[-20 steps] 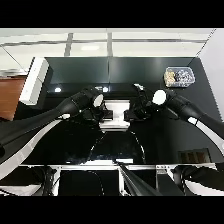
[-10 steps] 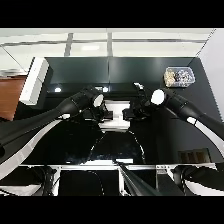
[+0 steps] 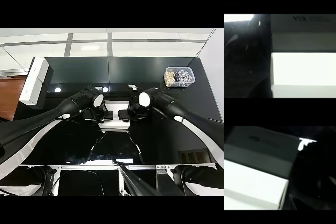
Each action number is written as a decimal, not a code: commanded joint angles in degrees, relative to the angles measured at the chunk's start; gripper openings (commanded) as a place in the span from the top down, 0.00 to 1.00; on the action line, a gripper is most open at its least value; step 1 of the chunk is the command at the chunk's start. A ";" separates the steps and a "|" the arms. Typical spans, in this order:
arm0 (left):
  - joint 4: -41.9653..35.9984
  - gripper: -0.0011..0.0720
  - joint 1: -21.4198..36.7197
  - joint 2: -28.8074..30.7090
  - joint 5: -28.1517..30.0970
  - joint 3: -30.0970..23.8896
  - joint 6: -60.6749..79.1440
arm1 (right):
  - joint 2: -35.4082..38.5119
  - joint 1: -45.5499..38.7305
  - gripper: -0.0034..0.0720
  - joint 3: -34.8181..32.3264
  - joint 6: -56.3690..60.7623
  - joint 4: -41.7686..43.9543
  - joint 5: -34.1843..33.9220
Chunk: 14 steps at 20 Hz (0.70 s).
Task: Fold the box and place the chain.
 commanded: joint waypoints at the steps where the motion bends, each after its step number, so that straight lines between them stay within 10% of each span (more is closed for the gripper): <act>1: 0.00 0.94 0.00 0.00 -0.07 0.04 0.00 | -2.19 3.67 0.46 3.69 11.65 -10.05 6.25; 10: 0.02 0.94 0.00 0.00 0.07 0.04 0.00 | -3.02 5.46 0.55 4.28 19.26 -10.40 7.30; 12: 0.02 0.94 0.00 0.00 0.07 0.04 0.00 | -3.02 5.46 0.93 4.28 19.19 -10.14 7.30; 14: 0.02 0.94 0.00 0.00 0.07 0.04 0.00 | -3.02 5.44 0.93 4.28 19.21 -10.14 7.32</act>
